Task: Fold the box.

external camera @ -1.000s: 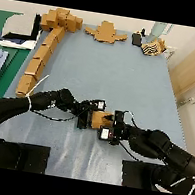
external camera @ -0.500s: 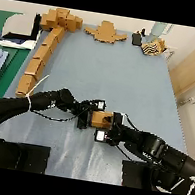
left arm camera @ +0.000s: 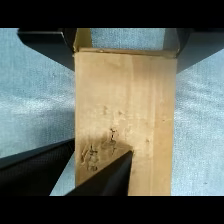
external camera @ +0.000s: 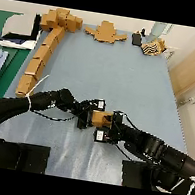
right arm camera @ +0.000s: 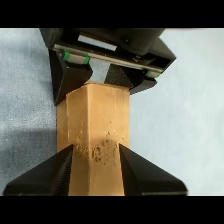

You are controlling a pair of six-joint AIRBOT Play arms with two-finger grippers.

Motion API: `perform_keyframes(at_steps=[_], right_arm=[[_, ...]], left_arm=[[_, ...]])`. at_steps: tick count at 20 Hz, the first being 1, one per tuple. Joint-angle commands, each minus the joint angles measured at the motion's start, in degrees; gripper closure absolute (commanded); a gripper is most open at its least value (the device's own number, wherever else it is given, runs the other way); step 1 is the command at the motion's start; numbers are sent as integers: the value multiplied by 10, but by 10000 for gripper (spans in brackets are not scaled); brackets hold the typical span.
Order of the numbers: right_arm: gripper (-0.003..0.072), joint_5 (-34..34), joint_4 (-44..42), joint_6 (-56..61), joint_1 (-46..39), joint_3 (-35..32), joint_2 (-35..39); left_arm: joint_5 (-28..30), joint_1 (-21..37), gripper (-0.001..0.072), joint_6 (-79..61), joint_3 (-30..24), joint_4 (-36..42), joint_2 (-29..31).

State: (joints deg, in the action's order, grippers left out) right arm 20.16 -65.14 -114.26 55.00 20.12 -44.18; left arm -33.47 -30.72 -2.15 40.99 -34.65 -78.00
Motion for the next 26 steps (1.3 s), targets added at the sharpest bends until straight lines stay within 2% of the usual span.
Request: perform_keyframes(at_steps=[1,6,7,13,15,21,23,26], right_arm=[[268,3,2,3,0,0,21],[271,3,2,3,0,1,35],[316,4,2,3,0,1,35],[357,2,2,3,2,7,36],[408,3,2,2,1,13,35],[426,5,-17,2,1,12,34],[513,9,-28,2,1,12,31],[532,9,-29,3,1,12,14]], left_arm=[[0,0,387,-2,0,0,0],[0,0,387,-1,0,0,0],[0,0,387,-1,0,0,0],[0,0,387,-1,0,0,0],[0,0,387,-1,0,0,0],[0,0,387,-1,0,0,0],[0,0,387,-2,0,0,0],[0,0,387,-1,0,0,0]])
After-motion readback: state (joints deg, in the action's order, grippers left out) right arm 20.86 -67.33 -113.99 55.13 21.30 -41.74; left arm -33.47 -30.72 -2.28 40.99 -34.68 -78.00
